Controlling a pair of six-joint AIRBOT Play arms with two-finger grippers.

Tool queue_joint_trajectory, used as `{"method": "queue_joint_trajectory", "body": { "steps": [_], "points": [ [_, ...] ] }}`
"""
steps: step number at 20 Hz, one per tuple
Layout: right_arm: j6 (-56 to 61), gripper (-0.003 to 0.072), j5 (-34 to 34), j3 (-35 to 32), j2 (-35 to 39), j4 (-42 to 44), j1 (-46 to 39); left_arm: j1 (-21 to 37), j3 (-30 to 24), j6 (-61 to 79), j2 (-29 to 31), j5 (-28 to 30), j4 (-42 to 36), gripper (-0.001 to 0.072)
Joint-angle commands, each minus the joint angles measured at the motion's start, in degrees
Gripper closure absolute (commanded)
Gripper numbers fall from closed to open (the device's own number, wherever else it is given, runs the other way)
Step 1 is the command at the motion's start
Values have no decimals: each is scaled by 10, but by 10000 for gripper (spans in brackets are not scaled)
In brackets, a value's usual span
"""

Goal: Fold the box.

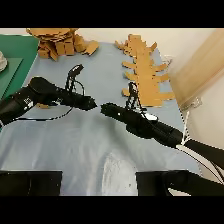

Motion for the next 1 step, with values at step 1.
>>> {"method": "queue_joint_trajectory", "body": {
  "steps": [1],
  "points": [
    [0, 685, 5, 1, -2, 0, 0, 0, 1, 0, -1, 1, 0, 697]
  ]
}}
